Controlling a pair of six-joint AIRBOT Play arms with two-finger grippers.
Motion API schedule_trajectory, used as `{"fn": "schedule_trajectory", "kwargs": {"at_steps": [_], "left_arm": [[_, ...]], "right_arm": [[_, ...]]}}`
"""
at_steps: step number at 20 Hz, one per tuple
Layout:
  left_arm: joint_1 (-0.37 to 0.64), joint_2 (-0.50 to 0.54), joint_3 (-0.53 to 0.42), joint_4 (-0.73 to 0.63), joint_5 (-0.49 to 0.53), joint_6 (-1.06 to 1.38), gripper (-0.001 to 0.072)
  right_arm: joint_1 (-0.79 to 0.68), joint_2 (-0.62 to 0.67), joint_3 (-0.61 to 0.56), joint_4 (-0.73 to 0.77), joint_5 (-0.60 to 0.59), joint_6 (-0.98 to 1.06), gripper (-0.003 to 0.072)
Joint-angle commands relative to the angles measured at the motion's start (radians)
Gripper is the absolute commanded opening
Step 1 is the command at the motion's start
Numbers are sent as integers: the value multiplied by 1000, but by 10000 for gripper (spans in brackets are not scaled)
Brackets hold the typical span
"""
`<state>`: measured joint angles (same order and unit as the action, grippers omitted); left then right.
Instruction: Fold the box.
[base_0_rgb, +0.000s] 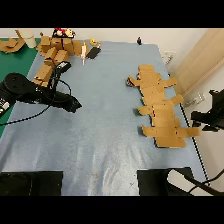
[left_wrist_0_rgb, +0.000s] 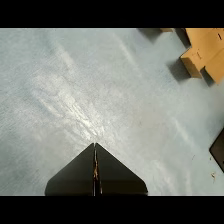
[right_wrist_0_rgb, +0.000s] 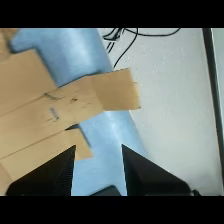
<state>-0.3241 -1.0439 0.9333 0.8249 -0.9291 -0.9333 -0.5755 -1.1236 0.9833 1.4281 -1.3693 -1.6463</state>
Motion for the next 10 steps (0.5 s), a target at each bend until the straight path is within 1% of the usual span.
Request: {"fn": "schedule_trajectory", "kwargs": {"at_steps": [1,3,5,8,10], "left_arm": [[-1,0,1,-3,14,-2,13],[-1,0,1,-8,13,-9,14],[-1,0,1,-45,14,-22,14],[-1,-2,1,-56,10,-26,14],[-1,-2,1,-68,10,-27,14]], "right_arm": [[-116,-92,2,7,44,-57,452],[-137,-122,3,-15,85,-66,453],[-150,-142,16,-27,122,-69,453],[-162,-192,63,-30,123,-87,453],[-162,-227,74,19,123,-145,453]]}}
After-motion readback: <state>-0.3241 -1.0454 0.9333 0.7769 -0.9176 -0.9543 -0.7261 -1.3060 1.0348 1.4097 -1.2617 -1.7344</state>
